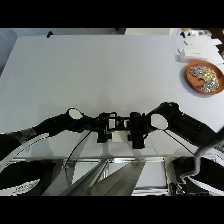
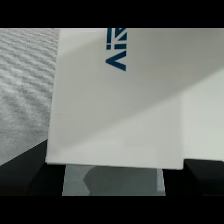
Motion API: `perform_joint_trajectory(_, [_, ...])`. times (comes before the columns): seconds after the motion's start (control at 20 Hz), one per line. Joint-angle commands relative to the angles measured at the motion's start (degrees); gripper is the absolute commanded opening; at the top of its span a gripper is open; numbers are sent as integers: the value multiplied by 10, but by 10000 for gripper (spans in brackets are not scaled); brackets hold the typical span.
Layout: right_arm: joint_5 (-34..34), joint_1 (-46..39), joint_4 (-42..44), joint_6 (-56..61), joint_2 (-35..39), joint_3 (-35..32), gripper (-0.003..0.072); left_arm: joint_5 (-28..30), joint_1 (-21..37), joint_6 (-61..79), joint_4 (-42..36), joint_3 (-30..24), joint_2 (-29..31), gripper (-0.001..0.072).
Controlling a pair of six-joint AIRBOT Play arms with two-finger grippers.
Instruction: Fold the box and place the chain.
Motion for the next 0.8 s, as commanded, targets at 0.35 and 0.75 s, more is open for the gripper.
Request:
perform_joint_trajectory(0.35, [-39, 1, -8, 19, 0, -5, 300, 0, 0, 0, 0, 0, 0, 111])
perform_joint_trajectory(0.75, [-27, 1, 9, 19, 0, -5, 300, 0, 0, 0, 0, 0, 1, 111])
